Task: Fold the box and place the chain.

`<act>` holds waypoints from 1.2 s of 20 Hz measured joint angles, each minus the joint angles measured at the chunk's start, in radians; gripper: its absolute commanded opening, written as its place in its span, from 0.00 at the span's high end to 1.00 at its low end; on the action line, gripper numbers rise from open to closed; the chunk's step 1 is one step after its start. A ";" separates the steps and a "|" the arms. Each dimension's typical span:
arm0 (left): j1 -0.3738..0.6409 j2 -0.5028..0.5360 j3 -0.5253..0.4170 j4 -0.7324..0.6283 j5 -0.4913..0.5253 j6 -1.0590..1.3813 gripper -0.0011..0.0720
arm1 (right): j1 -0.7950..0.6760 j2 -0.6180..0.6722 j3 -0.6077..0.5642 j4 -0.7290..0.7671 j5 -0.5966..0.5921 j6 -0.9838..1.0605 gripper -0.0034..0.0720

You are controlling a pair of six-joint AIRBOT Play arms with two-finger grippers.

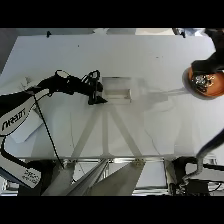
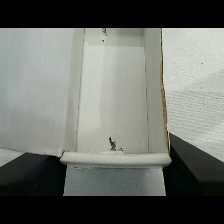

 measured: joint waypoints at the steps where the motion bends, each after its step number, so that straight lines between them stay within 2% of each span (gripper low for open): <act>1: 0.000 0.000 0.000 0.000 0.000 0.000 0.46 | 0.052 0.002 0.000 -0.002 0.007 -0.001 0.94; 8: 0.000 0.000 0.000 0.000 0.000 0.000 0.46 | 0.378 0.003 0.000 -0.013 0.018 -0.007 0.94; 14: 0.000 0.000 0.000 0.000 0.000 0.000 0.46 | 0.595 0.003 0.000 -0.014 -0.044 -0.020 0.94; 18: 0.000 0.000 0.000 0.000 0.000 0.000 0.46 | 0.692 -0.009 0.000 -0.001 -0.103 -0.054 0.94; 24: 0.000 0.000 0.000 0.000 0.000 0.000 0.46 | 0.760 -0.083 0.000 0.122 -0.166 -0.107 0.94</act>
